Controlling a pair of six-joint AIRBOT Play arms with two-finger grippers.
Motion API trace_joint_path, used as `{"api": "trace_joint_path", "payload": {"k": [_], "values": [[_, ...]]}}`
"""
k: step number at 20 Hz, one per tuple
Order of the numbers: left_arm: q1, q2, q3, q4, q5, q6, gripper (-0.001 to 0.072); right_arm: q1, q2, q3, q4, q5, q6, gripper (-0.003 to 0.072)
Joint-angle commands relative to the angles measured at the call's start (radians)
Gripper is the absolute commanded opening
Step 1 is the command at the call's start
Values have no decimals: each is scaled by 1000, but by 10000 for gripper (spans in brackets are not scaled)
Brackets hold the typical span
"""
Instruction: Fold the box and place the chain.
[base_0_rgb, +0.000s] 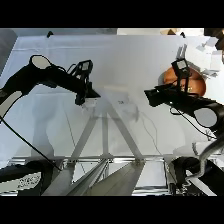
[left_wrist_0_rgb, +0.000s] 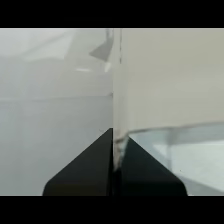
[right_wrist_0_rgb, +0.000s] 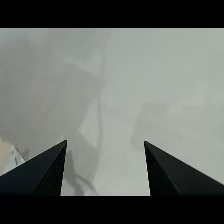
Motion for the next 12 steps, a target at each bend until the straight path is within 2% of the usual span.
{"api": "trace_joint_path", "payload": {"k": [1, 5, 8, 12], "values": [[-35, -29, -35, -31, 84, 66, 3, 1, 31, 1, -7, -2, 0, 537], [-74, -133, -43, -139, 156, 81, 3, 1, 31, 1, -7, -2, 0, 537], [-86, -206, -43, -169, 201, 89, 3, 1, 31, 1, -12, -2, 0, 537], [-86, -228, -43, -224, 262, 187, 3, 1, 31, 1, -29, -2, 0, 537]]}}
